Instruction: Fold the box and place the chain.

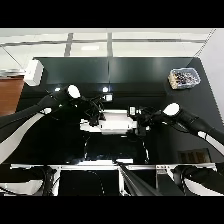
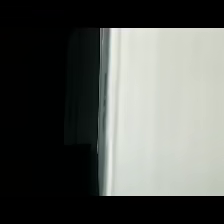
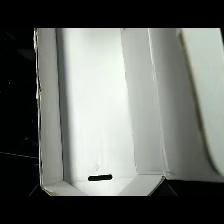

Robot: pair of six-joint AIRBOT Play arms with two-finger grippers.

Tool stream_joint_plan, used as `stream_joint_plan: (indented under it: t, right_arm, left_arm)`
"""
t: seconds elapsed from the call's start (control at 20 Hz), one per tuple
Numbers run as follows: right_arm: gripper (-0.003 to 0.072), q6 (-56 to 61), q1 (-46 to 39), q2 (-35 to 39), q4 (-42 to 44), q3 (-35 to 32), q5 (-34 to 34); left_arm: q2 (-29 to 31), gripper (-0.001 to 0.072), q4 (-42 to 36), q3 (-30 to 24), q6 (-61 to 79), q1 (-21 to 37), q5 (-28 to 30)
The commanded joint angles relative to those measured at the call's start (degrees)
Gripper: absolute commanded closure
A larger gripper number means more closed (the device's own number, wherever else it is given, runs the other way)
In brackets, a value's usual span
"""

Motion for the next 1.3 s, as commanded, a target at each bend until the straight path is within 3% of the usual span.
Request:
stream_joint_plan:
  t: [0.0, 1.2, 1.25]
  right_arm:
    - [-0.0006, -1.16, 0.09, -1.38, -0.24, 0.07, -0.48]
    - [-0.0005, -1.09, 1.86, -4.13, -1.38, 0.55, -2.71]
    - [0.0033, -1.09, 1.86, -4.13, -1.46, 0.55, -2.69]
  left_arm:
    - [0.02, 0.0684, -0.02, 0.00, -0.11, 0.04, 0.02]
    - [-0.02, 0.0684, 0.00, 0.00, -0.26, 0.04, 0.07]
    - [-0.02, 0.0684, 0.00, 0.00, -0.26, 0.04, 0.07]
